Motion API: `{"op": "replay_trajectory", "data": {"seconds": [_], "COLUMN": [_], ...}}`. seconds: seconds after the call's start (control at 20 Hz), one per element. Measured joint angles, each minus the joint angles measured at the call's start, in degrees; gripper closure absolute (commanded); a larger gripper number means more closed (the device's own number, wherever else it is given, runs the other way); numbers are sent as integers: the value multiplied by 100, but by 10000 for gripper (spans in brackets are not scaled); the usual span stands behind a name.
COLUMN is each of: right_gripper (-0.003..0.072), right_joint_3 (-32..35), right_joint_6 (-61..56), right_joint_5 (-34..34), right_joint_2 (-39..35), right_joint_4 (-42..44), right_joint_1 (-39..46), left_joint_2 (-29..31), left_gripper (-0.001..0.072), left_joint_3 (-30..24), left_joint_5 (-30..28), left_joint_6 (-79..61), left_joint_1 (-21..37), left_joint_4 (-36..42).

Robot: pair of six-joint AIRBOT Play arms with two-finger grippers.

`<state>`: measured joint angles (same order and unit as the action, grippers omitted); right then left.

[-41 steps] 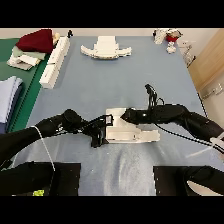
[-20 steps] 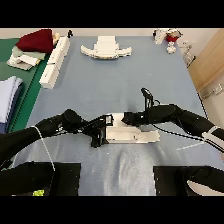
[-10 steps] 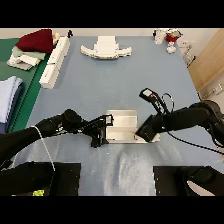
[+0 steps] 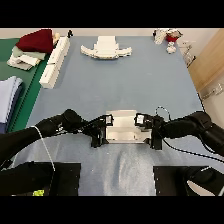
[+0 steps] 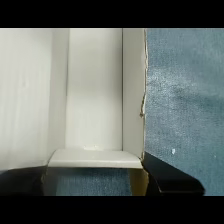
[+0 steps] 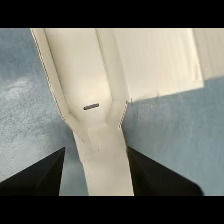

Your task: Fold the box.

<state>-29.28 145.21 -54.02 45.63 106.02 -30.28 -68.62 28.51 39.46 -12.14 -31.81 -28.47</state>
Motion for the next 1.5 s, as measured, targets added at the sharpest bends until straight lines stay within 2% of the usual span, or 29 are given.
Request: {"op": "replay_trajectory", "data": {"seconds": [0.05, 0.2, 0.25, 0.3, 0.35, 0.65, 0.75, 0.85, 1.1, 1.15, 1.25, 1.35, 1.4, 1.45, 1.5], "right_gripper": [108, 370, 400, 479, 524, 523, 484, 86, 80, 163, 405, 541, 631, 679, 680], "right_joint_3": [31, 83, 87, 87, 87, 83, 83, 83, 81, 81, 81, 61, 26, -24, -94], "right_joint_6": [280, 879, 1001, 1113, 1193, 1421, 1449, 1471, 1488, 1488, 1364, 942, 597, 136, -474], "right_joint_5": [188, 542, 590, 634, 673, 758, 807, 857, 925, 922, 892, 752, 640, 514, 356], "right_joint_2": [107, 326, 363, 391, 413, 496, 562, 647, 765, 765, 721, 614, 546, 472, 391], "right_joint_4": [105, 503, 592, 667, 726, 1165, 1318, 1438, 1576, 1585, 1539, 1239, 986, 662, 223], "right_joint_1": [0, 0, 0, 2, 0, -9, -33, -57, -79, -79, -79, -81, -81, -81, -81], "left_joint_2": [0, 0, 0, 0, 0, 0, 0, 0, 0, 0, 0, 0, 0, 0, 0], "left_gripper": [294, 294, 294, 294, 294, 294, 294, 294, 294, 294, 294, 294, 294, 293, 294], "left_joint_3": [0, 0, 0, 0, 0, 0, 0, 0, 0, 0, 0, 0, 0, 0, 0], "left_joint_5": [0, 0, 0, 0, 0, 0, 0, 0, 0, 0, 0, 0, 0, 0, 0], "left_joint_6": [0, 0, 0, 0, 0, -2, -2, -2, -2, -2, 0, 0, 2, 7, 7], "left_joint_1": [0, 0, 0, 0, 0, 0, 0, 0, 0, 0, 0, 0, 0, 0, 0], "left_joint_4": [0, 2, 2, 2, 0, 0, 0, 0, -2, -2, 0, 0, 2, 4, 4]}}
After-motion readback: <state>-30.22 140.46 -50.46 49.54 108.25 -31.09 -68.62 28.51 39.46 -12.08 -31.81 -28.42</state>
